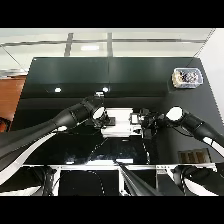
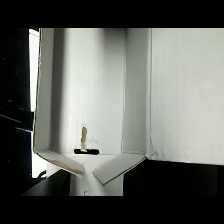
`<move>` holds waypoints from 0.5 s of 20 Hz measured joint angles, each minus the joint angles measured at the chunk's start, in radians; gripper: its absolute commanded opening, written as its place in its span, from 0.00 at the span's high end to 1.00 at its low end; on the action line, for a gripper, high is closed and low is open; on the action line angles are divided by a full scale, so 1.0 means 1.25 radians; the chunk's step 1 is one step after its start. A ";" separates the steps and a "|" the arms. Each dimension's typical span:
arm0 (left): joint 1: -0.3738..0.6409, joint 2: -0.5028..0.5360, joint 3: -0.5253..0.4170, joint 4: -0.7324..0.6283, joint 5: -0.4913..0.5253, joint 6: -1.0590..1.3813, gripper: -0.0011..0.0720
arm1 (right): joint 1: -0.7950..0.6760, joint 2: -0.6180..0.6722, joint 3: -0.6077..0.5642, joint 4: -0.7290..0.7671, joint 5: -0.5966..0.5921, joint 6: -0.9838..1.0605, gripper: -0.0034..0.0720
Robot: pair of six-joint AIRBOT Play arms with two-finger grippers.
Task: Fold the box and place the chain.
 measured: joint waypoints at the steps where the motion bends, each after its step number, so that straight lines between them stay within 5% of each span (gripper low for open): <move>1: 0.000 0.000 0.000 0.000 0.002 0.001 0.95 | 0.000 0.001 0.000 -0.001 0.002 0.000 0.58; 2: 0.000 0.000 0.000 0.000 0.003 0.001 0.95 | 0.000 0.001 0.000 -0.001 0.006 0.001 0.67; 10: 0.000 0.000 0.000 -0.006 0.011 0.002 0.95 | 0.002 -0.023 0.000 0.105 0.031 0.012 0.67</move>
